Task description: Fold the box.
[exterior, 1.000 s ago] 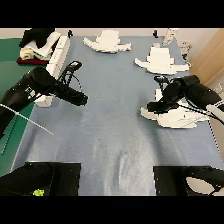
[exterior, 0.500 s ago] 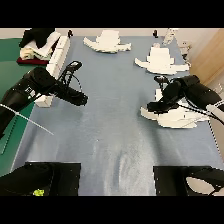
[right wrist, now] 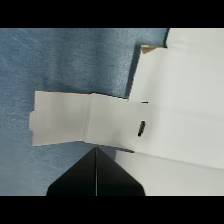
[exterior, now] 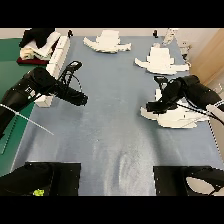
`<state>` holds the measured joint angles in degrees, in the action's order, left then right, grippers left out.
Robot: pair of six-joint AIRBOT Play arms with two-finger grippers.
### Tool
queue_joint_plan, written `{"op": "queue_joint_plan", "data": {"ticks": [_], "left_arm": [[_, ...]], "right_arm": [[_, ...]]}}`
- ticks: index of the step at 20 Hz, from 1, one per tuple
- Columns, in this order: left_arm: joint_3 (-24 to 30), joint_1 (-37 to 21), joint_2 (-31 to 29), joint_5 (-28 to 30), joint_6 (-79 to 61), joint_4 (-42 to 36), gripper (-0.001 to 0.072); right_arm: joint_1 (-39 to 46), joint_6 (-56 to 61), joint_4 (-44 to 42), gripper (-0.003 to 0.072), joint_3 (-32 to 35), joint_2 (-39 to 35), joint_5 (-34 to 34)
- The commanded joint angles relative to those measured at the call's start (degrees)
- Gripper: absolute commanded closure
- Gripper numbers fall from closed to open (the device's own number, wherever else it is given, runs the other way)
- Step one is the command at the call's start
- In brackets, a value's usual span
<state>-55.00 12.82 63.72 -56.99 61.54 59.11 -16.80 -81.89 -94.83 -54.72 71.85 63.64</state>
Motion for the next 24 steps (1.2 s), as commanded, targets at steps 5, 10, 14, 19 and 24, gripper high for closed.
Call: {"op": "queue_joint_plan", "data": {"ticks": [5, 10, 14, 19, 24], "left_arm": [[0.0, 0.1, 0.0, 1.7, 0.0, -1.9, 0.0697], [0.0, 0.1, 0.0, 4.0, 0.0, -9.2, 0.0697], [-0.1, 0.1, 0.0, 4.0, 0.0, -10.6, 0.0697], [-0.1, 0.0, 0.0, 4.3, 0.0, -11.6, 0.0697], [-0.1, 0.0, 0.0, 3.4, 0.0, -11.6, 0.0696]], "right_arm": [[2.3, 5.0, -0.9, 0.0322, -5.8, 0.2, 4.8], [17.3, 3.0, 21.7, 0.0262, -17.9, 0.2, 19.8], [36.9, -2.6, 20.2, 0.0226, -17.8, 1.6, 20.8], [56.5, -16.6, 4.1, 0.0232, -17.8, 7.6, 19.8], [64.5, -31.5, -14.9, 0.0233, -18.1, 16.7, 21.1]]}}
